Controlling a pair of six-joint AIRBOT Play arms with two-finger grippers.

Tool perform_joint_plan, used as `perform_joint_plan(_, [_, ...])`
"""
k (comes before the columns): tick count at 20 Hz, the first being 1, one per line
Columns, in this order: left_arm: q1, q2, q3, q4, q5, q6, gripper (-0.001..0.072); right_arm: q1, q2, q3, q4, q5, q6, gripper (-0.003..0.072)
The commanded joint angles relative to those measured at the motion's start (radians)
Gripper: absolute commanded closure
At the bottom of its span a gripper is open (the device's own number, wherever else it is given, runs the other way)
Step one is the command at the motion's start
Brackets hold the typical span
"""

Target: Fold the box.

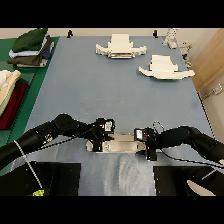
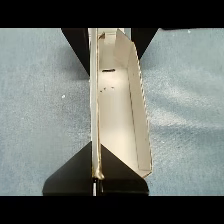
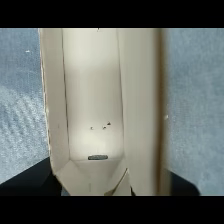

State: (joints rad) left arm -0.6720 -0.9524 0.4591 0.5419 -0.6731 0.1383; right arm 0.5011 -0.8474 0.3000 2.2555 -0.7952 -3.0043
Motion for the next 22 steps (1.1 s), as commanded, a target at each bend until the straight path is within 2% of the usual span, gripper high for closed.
perform_joint_plan(1, [0.0, 0.0, 0.0, 0.0, 0.0, 0.0, 0.0698, 0.0, 0.001, 0.001, 0.0, 0.002, 0.0, 0.0153])
perform_joint_plan(14, [-0.001, 0.0, 0.0, -0.005, 0.004, 0.0, 0.0695, 0.0, 0.001, 0.001, 0.0, 0.002, 0.0, 0.0153])
perform_joint_plan(15, [-0.001, 0.0, 0.0, -0.003, 0.003, 0.0, 0.0663, 0.0, 0.001, 0.001, 0.0, 0.002, 0.0, 0.0153])
perform_joint_plan(16, [-0.001, 0.0, 0.0, -0.005, 0.004, -0.002, 0.0409, 0.0, 0.001, 0.001, 0.0, 0.002, 0.0, 0.0153])
perform_joint_plan(17, [-0.001, 0.0, 0.0, -0.007, 0.009, -0.02, 0.0321, 0.0, 0.001, 0.001, 0.0, 0.002, 0.0, 0.0153])
perform_joint_plan(20, [0.0, 0.005, 0.0, 0.006, 0.013, -0.055, 0.0319, 0.0, 0.001, 0.001, 0.0, 0.002, 0.0, 0.0153])
perform_joint_plan(22, [0.001, 0.031, 0.003, 0.082, 0.016, -0.185, 0.0319, 0.0, 0.001, 0.001, 0.0, 0.002, 0.0, 0.0153])
